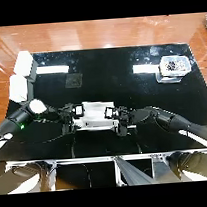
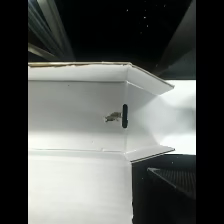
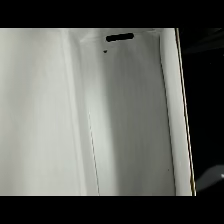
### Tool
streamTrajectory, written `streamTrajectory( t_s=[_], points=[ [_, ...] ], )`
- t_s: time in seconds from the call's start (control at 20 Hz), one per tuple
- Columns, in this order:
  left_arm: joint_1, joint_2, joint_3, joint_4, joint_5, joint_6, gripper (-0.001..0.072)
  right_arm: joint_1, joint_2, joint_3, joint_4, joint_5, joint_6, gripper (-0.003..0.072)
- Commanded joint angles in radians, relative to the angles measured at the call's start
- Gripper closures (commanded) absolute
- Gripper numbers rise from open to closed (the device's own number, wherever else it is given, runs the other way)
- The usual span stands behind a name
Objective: Fold the box and place the chain.
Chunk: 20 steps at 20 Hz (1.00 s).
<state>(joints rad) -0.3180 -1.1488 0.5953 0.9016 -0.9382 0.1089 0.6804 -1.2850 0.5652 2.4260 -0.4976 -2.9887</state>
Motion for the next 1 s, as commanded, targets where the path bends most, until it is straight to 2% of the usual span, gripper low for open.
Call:
streamTrajectory(
  t_s=[0.0, 0.05, 0.4, 0.5, 0.7, 0.95],
  points=[
    [-0.001, -0.006, 0.0, 0.036, -0.027, 0.002, 0.0115, 0.0, 0.0, -0.001, 0.0, 0.0, 0.0, 0.0666],
    [-0.001, -0.006, 0.0, 0.052, -0.033, 0.002, 0.0158, 0.0, 0.0, -0.001, 0.0, 0.0, 0.0, 0.0666],
    [-0.019, -0.007, 0.0, -0.002, -0.008, 0.02, 0.0161, 0.0, 0.0, -0.001, 0.0, 0.0, 0.0, 0.0666],
    [-0.029, -0.007, 0.0, -0.001, -0.009, 0.019, 0.0231, 0.0, 0.0, -0.001, 0.0, 0.0, 0.0, 0.0666],
    [-0.03, -0.007, 0.0, 0.057, -0.003, 0.019, 0.0231, 0.0, 0.0, -0.001, 0.001, 0.0, 0.0, 0.0666],
    [-0.03, -0.007, 0.0, 0.051, 0.031, 0.018, 0.0231, 0.0, 0.0, -0.001, 0.0, 0.0, 0.0, 0.0666]
  ],
)
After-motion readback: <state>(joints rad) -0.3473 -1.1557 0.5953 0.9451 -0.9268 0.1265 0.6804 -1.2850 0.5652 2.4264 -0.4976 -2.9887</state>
